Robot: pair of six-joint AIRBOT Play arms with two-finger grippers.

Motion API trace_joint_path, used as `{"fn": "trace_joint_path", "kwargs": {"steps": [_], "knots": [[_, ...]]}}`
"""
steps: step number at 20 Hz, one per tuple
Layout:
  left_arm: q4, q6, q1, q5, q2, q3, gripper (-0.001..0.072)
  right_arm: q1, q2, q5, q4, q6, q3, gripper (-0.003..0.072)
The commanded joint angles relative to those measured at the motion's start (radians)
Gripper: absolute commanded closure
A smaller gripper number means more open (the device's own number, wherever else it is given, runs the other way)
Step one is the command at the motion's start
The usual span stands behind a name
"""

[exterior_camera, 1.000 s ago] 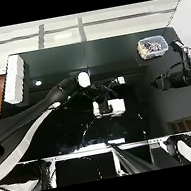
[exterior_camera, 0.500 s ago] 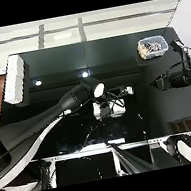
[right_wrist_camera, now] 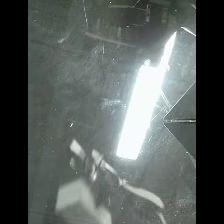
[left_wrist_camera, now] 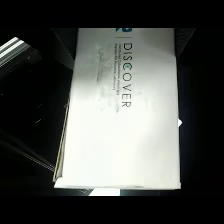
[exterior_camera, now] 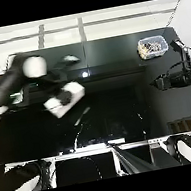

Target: Fold the box and place the chain.

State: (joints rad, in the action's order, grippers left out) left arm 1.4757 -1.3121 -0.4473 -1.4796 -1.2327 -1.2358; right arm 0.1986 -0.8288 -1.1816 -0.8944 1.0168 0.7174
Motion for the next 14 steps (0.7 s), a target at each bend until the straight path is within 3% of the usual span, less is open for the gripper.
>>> {"fn": "trace_joint_path", "kwargs": {"steps": [1,4,7,10,14], "knots": [[0.117,-0.079,0.334,0.032,0.311,0.265,0.0442,0.000,0.000,0.000,0.004,0.000,0.000,0.0672],[0.046,-0.002,0.718,0.119,0.484,0.483,0.0441,0.000,0.000,0.007,0.004,0.000,0.000,0.0671],[-0.072,0.098,0.985,0.146,0.468,0.544,0.0440,0.000,0.000,0.016,0.004,0.000,0.000,0.0671],[-0.093,0.185,1.111,0.166,0.380,0.518,0.0435,-0.002,0.000,0.015,0.004,0.001,0.000,0.0672],[-0.097,0.213,1.120,0.216,0.241,0.453,0.0434,-0.002,0.000,0.015,0.004,0.002,0.000,0.0671]]}}
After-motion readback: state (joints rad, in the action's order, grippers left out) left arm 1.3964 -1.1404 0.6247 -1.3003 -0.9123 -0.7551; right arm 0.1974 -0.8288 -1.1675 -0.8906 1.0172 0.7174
